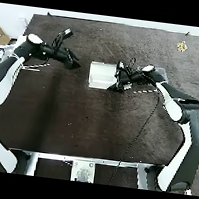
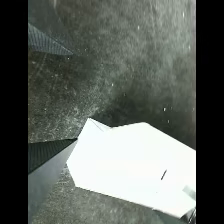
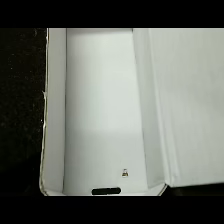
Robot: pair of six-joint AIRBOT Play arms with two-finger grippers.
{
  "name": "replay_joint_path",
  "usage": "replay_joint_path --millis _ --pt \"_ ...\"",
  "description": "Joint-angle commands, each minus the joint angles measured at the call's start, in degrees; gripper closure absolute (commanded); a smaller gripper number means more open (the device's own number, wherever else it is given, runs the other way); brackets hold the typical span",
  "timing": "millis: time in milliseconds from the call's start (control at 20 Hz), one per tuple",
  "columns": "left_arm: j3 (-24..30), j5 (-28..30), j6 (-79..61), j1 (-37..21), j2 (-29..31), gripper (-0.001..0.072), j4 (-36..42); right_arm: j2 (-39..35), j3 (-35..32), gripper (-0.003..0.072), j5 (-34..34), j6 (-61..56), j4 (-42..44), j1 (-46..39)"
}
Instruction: Fold the box and place the chain.
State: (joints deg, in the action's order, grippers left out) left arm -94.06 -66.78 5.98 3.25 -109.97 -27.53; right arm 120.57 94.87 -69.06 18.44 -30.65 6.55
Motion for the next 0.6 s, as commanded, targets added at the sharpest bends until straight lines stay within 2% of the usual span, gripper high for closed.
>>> replay_joint_path --millis 0,50,100,150,200,300,550 --pt "1.86 -5.62 -12.72 -1.53 -4.74 0.0134 9.53 0.04 0.04 0.0300 0.00 -0.02 0.02 0.04" --pt "1.88 -5.55 -15.58 -1.29 -5.64 0.0132 9.73 0.04 0.04 0.0300 -0.02 -0.02 0.02 0.04" --pt "1.88 -5.90 -18.78 -1.27 -6.29 0.0069 9.66 0.04 0.04 0.0300 0.02 -0.02 0.02 0.04" --pt "1.88 -6.40 -21.81 -1.27 -6.69 0.0069 8.92 0.04 0.04 0.0300 -0.02 -0.02 0.02 0.04" --pt "1.88 -7.02 -25.11 -1.27 -6.97 0.0016 7.58 0.04 0.04 0.0300 0.00 -0.02 0.02 0.04" --pt "1.99 -8.22 -28.92 -1.27 -7.61 0.0017 6.19 0.04 0.04 0.0300 0.02 -0.02 0.02 0.04" --pt "1.92 -8.26 -27.04 2.03 -10.14 0.0020 5.51 0.04 0.04 0.0300 0.00 -0.02 0.00 0.04"
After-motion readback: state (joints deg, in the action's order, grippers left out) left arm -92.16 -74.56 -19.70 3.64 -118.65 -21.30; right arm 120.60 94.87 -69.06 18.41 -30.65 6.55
